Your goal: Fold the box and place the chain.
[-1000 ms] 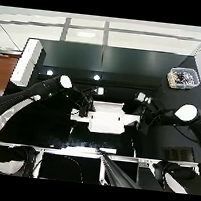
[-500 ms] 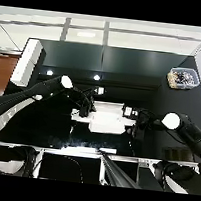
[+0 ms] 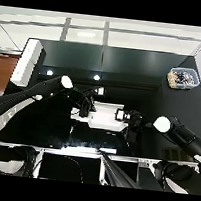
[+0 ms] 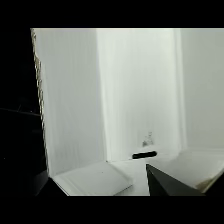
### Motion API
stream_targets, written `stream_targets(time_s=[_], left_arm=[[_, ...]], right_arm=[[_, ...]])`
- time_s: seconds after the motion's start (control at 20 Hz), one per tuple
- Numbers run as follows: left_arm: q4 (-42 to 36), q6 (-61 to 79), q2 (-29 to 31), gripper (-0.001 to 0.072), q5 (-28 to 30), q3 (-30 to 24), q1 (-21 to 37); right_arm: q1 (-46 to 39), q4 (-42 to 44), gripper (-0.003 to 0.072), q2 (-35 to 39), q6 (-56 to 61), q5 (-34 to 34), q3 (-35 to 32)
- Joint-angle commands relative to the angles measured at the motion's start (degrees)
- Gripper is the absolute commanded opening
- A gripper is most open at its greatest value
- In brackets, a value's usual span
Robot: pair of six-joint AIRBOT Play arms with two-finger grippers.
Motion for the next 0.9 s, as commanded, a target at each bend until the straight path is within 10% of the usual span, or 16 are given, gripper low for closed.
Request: stream_targets(time_s=[0.0,0.85], left_arm=[[0.04,-0.02,-0.02,0.0024,0.04,0.02,-0.02],[0.04,-0.02,-0.02,0.0024,-0.07,0.02,-0.02]], right_arm=[[0.48,2.03,0.0618,0.00,0.07,-7.23,0.33],[-8.81,7.15,0.0680,0.81,-6.67,-3.04,4.68]])
